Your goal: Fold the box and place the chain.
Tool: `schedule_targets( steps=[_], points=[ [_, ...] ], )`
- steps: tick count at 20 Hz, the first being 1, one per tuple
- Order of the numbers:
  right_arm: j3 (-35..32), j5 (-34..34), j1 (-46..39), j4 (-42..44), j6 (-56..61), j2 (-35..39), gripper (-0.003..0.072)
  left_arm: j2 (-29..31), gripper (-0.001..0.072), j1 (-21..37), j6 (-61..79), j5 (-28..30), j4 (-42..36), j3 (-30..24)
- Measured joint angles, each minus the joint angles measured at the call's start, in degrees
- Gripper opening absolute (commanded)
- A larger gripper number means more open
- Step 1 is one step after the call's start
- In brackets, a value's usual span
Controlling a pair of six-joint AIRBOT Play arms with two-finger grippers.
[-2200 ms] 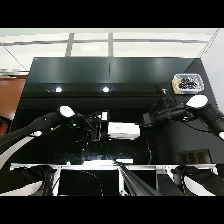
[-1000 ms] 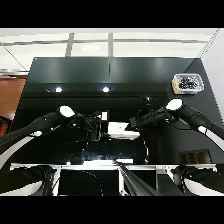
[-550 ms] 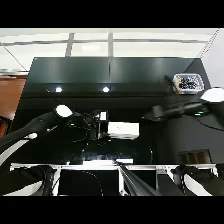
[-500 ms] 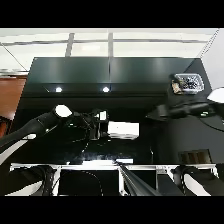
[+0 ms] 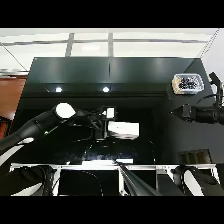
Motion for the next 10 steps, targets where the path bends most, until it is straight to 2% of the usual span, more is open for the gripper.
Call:
schedule_targets(
  steps=[5, 10],
  points=[
    [-1.2, -1.7, -0.4, 0.0, 0.2, 0.5, 0.0011, -7.8, 0.0711, -4.4, -7.2, 1.9, 0.3, 7.5],
    [-1.5, -1.8, -0.5, -0.2, 0.2, 0.5, 0.0011, -11.7, 0.0711, -5.5, -12.4, -0.8, 2.3, 10.8]
  ],
)
